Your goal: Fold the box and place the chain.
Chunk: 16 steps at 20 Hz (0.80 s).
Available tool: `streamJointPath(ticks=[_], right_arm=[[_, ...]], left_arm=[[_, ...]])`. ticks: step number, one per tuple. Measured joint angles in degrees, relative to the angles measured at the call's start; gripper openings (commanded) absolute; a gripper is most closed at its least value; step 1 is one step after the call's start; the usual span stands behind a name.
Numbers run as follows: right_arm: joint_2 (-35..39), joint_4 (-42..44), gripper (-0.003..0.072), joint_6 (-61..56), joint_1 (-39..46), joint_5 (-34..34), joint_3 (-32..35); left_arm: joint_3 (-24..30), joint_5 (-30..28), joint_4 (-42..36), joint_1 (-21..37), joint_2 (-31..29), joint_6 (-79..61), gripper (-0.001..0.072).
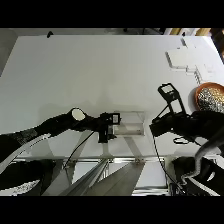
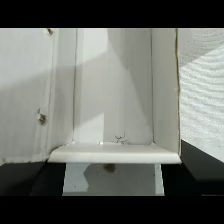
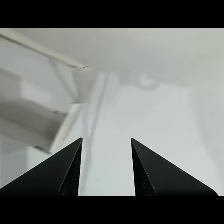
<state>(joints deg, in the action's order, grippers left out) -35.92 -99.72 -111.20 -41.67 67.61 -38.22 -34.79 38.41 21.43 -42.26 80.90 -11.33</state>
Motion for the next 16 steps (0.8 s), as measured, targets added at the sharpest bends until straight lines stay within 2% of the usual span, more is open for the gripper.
streamJointPath(ticks=[3, 6, 11, 14, 16], right_arm=[[2.0, -6.3, 0.0342, 0.5, 0.9, 0.7, 0.1], [2.7, -9.4, 0.0341, 1.6, 6.5, 0.2, 0.1], [1.5, -10.8, 0.0339, 8.2, 24.5, -5.9, 0.1], [-2.3, -10.1, 0.0338, 11.6, 36.3, -11.8, 0.1], [-5.9, -9.1, 0.0307, 13.7, 43.1, -15.9, -0.3]], left_arm=[[0.0, 0.0, 0.0, 0.0, 0.0, 0.0, 0.0173], [0.0, 0.0, 0.0, 0.0, 0.0, 0.0, 0.0173], [0.0, 0.0, 0.0, 0.0, 0.0, 0.0, 0.0173], [0.0, 0.0, 0.0, 0.0, 0.0, 0.0, 0.0173], [0.0, 0.0, 0.0, 0.0, 0.0, 0.0, 0.0173]])
